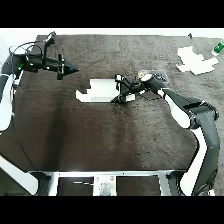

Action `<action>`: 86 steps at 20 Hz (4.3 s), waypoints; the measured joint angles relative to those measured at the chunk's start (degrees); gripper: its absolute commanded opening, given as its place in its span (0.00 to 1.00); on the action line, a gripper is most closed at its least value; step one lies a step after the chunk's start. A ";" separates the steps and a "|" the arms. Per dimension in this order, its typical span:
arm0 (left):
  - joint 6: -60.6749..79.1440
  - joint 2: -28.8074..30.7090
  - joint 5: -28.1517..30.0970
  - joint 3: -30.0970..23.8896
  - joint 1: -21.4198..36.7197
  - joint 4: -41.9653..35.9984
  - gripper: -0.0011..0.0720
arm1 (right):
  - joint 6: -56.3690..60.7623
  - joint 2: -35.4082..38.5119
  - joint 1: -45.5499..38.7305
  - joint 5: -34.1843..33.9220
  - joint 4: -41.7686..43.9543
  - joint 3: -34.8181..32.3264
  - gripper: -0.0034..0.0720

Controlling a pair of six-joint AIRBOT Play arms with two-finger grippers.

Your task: Fold the box and place the chain.

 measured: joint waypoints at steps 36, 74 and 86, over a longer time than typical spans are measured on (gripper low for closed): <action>8.79 -8.28 16.33 -3.30 -9.07 0.87 0.04 | 0.07 0.00 0.00 -0.02 0.00 0.00 0.80; 0.42 -10.45 -6.71 11.34 -6.34 19.89 0.95 | -0.02 -0.02 0.02 0.00 -0.04 0.00 0.80; -0.66 -11.15 -2.45 7.61 -11.47 28.48 0.95 | 0.00 -0.02 0.02 0.00 -0.02 -0.02 0.80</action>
